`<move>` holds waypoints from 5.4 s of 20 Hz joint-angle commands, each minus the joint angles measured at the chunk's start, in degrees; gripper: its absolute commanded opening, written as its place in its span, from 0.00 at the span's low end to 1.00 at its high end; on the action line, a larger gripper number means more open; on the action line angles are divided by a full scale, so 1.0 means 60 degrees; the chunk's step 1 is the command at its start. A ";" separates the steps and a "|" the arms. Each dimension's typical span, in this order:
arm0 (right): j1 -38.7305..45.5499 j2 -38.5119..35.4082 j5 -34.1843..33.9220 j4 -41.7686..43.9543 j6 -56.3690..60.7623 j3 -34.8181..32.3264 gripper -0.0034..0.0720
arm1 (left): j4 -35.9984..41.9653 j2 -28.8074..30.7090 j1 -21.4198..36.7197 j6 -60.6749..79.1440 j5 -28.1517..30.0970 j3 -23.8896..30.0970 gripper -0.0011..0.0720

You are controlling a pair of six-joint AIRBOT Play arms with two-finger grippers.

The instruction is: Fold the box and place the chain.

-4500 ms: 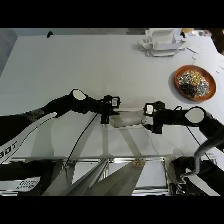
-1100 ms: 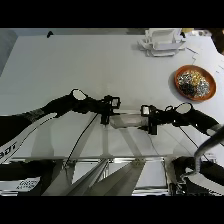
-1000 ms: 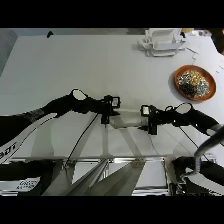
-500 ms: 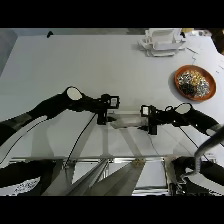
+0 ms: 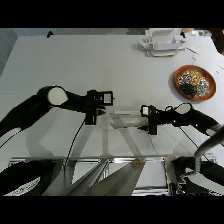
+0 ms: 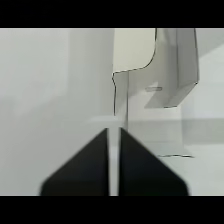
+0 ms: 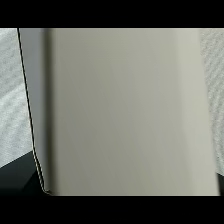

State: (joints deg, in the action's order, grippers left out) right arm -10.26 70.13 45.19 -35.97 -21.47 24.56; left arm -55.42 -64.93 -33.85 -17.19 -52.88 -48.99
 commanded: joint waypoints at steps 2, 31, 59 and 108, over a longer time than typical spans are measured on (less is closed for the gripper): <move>0.0004 -0.0011 0.0011 0.0000 0.0000 -0.0004 0.46 | 0.0641 0.1220 -0.0463 -0.1537 -0.1260 -0.0011 0.02; 0.0004 -0.0011 0.0015 0.0000 -0.0004 -0.0004 0.46 | 0.4976 -0.3034 -0.1045 -0.0809 0.4568 -0.0011 0.02; 0.0004 -0.0011 0.0026 0.0000 -0.0004 -0.0004 0.46 | -0.1264 -0.1242 -0.1045 -0.3319 -0.0127 -0.0007 0.03; 0.0004 -0.0011 0.0044 0.0000 -0.0004 -0.0004 0.46 | 0.0375 -0.2783 -0.0845 0.2798 0.0040 -0.0004 0.45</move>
State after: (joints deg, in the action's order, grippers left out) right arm -10.26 70.11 45.45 -35.99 -21.52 24.56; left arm -53.39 -81.60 -38.87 0.78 -52.01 -49.04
